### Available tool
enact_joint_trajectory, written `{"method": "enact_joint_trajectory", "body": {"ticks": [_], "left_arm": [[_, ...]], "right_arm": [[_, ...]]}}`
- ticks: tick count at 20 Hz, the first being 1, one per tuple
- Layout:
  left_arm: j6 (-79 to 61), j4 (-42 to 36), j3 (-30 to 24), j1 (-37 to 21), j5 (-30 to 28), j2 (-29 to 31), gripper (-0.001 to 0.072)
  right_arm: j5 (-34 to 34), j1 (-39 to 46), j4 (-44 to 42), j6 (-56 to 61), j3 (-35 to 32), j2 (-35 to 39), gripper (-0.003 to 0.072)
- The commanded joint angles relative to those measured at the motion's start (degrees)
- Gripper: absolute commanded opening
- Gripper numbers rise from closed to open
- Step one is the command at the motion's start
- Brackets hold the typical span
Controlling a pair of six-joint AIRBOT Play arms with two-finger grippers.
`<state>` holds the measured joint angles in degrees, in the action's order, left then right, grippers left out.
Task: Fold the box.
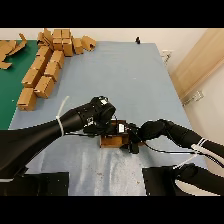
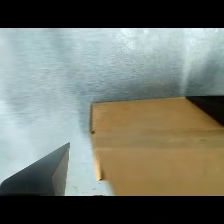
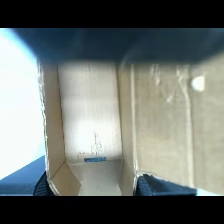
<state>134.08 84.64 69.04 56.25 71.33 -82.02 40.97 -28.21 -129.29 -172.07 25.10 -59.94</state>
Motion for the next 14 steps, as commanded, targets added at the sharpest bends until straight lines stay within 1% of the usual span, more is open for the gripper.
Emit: {"method": "enact_joint_trajectory", "body": {"ticks": [1,5,6,7,8,10,12,14], "left_arm": [[-0.15,0.92,0.2,-0.63,0.9,2.67,0.0502],[-0.13,1.68,0.2,-0.98,1.11,5.01,0.0501],[-0.13,2.27,0.2,-0.98,1.44,5.31,0.0464],[-0.15,2.84,0.2,-0.98,2.19,5.49,0.0352],[-0.15,3.5,0.2,-1.01,3.23,5.57,0.0304],[-0.2,4.92,0.17,-0.98,4.76,5.57,0.0304],[-1.79,7.17,0.17,-0.98,5.81,5.57,0.0013],[-3.52,10.58,0.17,-0.98,5.62,5.62,0.0011]], "right_arm": [[-0.02,-0.02,0.0,0.0,-0.04,0.0,0.0492],[0.0,-0.02,0.0,0.0,-0.04,0.0,0.0492],[0.0,-0.02,0.0,0.0,-0.04,0.0,0.0491],[0.0,-0.02,0.0,0.0,-0.04,0.0,0.0492],[0.0,-0.02,0.0,0.0,-0.04,0.0,0.0492],[0.0,-0.02,0.0,0.0,-0.04,0.0,0.0491],[0.0,-0.02,0.0,0.0,-0.04,0.0,0.0492],[0.0,-0.02,0.02,0.0,-0.04,0.0,0.0491]]}}
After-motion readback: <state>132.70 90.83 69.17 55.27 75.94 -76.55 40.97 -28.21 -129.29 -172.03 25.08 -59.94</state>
